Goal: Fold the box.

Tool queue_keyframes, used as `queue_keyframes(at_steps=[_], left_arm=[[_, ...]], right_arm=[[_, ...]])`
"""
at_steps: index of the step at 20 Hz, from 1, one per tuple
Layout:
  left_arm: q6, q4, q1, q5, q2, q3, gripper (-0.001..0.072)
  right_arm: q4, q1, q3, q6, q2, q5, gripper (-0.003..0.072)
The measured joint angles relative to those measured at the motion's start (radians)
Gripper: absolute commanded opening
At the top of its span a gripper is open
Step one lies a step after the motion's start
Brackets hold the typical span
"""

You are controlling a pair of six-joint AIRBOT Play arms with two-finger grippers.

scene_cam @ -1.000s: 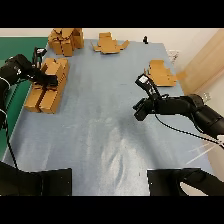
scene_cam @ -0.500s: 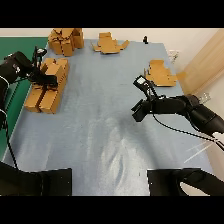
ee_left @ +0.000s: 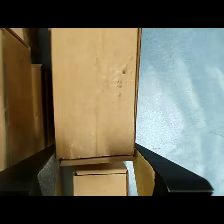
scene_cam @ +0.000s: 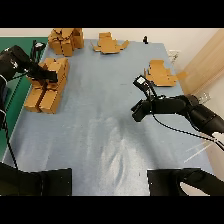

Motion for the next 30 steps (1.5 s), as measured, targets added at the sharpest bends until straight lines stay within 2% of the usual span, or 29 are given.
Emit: queue_keyframes(at_steps=[1,9,16,17,18,19,20,22,24,26,30], left_arm=[[0.000,0.002,0.000,-0.008,0.000,0.001,0.0683],[0.000,0.017,0.000,-0.014,0.000,0.036,0.0691],[0.007,0.005,0.000,-0.066,0.009,0.164,0.0690],[0.022,-0.021,0.000,-0.083,0.017,0.180,0.0614],[0.046,-0.062,0.000,-0.106,0.027,0.190,0.0283],[0.092,-0.125,0.000,-0.143,0.038,0.199,0.0068],[0.150,-0.198,-0.003,-0.194,0.050,0.202,0.0018],[0.259,-0.345,-0.029,-0.306,0.090,0.188,0.0012],[0.317,-0.400,-0.078,-0.351,0.162,0.122,0.0012],[0.336,-0.398,-0.144,-0.330,0.266,-0.006,0.0014],[0.346,-0.426,-0.233,-0.209,0.460,-0.294,0.0019]], right_arm=[[0.000,0.000,0.000,0.000,0.000,0.000,0.0007],[0.020,0.001,0.000,0.000,0.000,-0.002,0.0007],[0.026,0.001,0.000,0.000,0.000,-0.003,0.0007],[0.026,0.001,0.000,0.000,0.000,-0.003,0.0007],[0.031,0.001,0.000,0.000,0.000,-0.003,0.0007],[0.042,0.001,0.000,0.000,0.000,-0.003,0.0007],[0.056,0.001,0.002,-0.001,0.000,-0.003,0.0007],[0.090,0.001,0.008,-0.001,0.000,-0.003,0.0007],[0.128,0.001,0.015,-0.002,0.000,-0.003,0.0008],[0.166,0.001,0.019,-0.003,0.000,-0.003,0.0008],[0.201,0.001,0.024,-0.003,0.000,-0.003,0.0008]])
